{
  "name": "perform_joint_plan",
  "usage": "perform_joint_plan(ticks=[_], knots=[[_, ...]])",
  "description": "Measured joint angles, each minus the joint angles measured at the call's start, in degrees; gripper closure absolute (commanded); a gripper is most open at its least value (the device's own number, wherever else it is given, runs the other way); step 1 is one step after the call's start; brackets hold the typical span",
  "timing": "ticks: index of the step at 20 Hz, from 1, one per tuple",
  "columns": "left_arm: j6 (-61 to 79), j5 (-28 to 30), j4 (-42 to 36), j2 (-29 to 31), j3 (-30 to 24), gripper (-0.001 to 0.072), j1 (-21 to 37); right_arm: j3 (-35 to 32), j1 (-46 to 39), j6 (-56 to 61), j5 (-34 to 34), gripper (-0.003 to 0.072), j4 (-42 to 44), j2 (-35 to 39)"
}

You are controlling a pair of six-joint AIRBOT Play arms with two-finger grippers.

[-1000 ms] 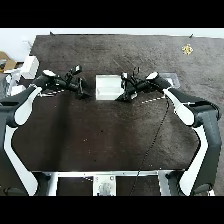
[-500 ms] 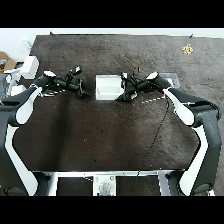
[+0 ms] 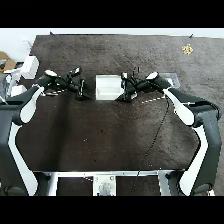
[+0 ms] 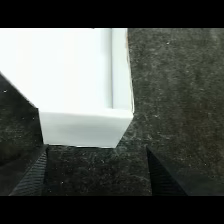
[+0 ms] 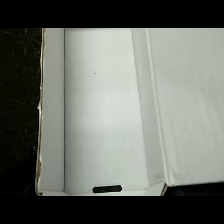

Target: Fold the box and place the chain.

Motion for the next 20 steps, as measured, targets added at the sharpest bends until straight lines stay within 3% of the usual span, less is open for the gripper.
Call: perform_joint_plan(ticks=[3,10,20], knots=[[0.57,-0.31,-0.39,-0.15,0.04,-0.0006,-0.85,0.0,0.0,0.0,0.0,0.0246,0.0,0.0],[1.57,6.03,-1.42,-0.22,-0.39,-0.0006,-2.29,0.0,0.0,0.04,0.0,0.0246,0.0,0.0],[5.57,3.96,-1.64,-0.22,-0.42,-0.0006,-1.14,0.0,0.0,0.02,0.0,0.0246,0.0,0.0]])
